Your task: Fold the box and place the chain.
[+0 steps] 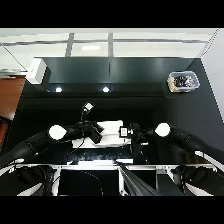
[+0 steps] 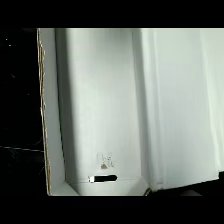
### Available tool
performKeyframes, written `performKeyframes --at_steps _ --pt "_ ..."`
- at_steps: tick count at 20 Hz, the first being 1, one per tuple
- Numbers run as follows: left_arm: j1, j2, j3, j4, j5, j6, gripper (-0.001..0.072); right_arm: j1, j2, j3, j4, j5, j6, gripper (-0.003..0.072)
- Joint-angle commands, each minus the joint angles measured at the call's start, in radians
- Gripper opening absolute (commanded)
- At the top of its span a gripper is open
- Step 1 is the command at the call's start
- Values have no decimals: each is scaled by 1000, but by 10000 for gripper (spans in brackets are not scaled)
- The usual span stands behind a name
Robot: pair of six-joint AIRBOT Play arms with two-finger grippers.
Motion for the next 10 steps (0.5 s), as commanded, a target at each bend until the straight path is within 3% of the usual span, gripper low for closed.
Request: performKeyframes --at_steps 1,5,7,10 --pt "18 28 23 118 1 10 24 1 0 -1 0 0 2 481" --pt "107 177 40 293 -67 8 25 1 0 -1 0 0 2 481" --pt "177 274 40 381 -216 8 25 1 0 -1 0 0 2 481" --pt "241 367 35 569 -517 8 28 1 0 -1 0 0 2 481"
